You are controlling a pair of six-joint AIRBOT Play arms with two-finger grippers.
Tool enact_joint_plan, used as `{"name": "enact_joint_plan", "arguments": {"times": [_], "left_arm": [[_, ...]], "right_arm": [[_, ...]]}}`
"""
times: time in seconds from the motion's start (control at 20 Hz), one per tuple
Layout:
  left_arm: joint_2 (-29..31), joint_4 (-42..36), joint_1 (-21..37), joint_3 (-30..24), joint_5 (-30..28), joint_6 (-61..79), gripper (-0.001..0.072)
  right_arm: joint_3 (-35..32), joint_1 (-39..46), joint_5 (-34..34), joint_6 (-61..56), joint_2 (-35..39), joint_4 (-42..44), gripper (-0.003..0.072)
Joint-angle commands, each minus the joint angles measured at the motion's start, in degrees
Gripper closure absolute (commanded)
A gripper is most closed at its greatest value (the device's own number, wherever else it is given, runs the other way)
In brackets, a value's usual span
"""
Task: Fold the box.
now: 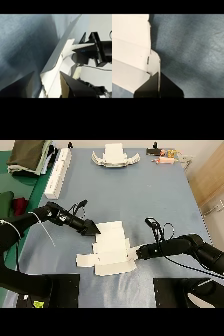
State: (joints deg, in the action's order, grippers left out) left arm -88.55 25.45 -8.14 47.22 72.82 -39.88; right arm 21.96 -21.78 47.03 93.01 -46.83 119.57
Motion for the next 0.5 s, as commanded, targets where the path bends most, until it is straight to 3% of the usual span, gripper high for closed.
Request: {"name": "enact_joint_plan", "arguments": {"times": [0.0, 0.35, 0.45], "left_arm": [[-2.1, 0.0, -2.9, 3.1, 0.9, 2.3, 0.0249], [-2.3, 4.7, -5.1, 4.2, 6.8, 3.4, 0.0251], [-2.3, 4.5, -5.7, 4.3, 6.8, 5.0, 0.0486]], "right_arm": [[0.0, -0.1, 0.3, 0.0, 0.0, 0.0, 0.0683], [0.0, -0.1, 1.1, 0.0, 0.0, -0.3, 0.0684], [0.0, -0.1, 1.3, 0.0, 0.0, -0.2, 0.0684]]}}
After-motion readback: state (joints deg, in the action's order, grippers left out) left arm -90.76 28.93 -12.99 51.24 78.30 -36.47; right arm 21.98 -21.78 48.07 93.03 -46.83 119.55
